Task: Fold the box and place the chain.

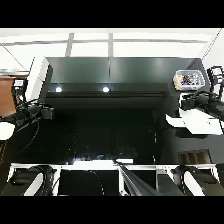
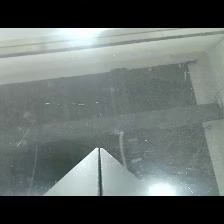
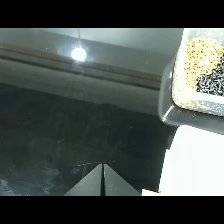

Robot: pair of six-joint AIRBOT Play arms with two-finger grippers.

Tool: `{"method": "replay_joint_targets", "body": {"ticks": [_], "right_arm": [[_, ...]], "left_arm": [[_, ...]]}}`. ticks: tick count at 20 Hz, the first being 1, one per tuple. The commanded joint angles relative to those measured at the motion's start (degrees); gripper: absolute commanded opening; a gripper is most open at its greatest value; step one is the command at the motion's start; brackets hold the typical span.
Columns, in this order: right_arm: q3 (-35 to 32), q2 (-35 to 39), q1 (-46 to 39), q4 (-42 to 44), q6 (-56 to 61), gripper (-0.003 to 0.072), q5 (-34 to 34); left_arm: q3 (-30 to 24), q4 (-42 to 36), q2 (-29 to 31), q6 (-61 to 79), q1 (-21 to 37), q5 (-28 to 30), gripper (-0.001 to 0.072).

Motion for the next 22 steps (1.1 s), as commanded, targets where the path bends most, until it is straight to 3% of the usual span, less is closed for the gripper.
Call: {"method": "replay_joint_targets", "body": {"ticks": [1,15,19,21,22], "right_arm": [[0.0,0.0,0.0,0.0,0.0,0.0019,0.0],[0.0,0.0,0.0,0.7,0.0,0.0019,-0.2],[0.0,-0.2,0.0,5.5,0.0,0.0018,-9.6],[0.0,-1.9,0.0,5.4,0.0,0.0022,-17.7],[0.0,-3.7,-0.3,5.2,0.1,0.0197,-22.1]], "left_arm": [[0.0,0.0,0.1,0.0,0.0,0.0,0.0027],[0.0,0.0,0.1,0.0,0.0,0.0,0.0028],[-0.2,-1.2,-0.1,0.0,0.0,3.8,0.0028],[-0.7,-3.6,-1.8,0.0,0.0,12.1,0.0029],[-0.8,-5.7,-3.3,0.0,-0.1,16.3,0.0075]]}}
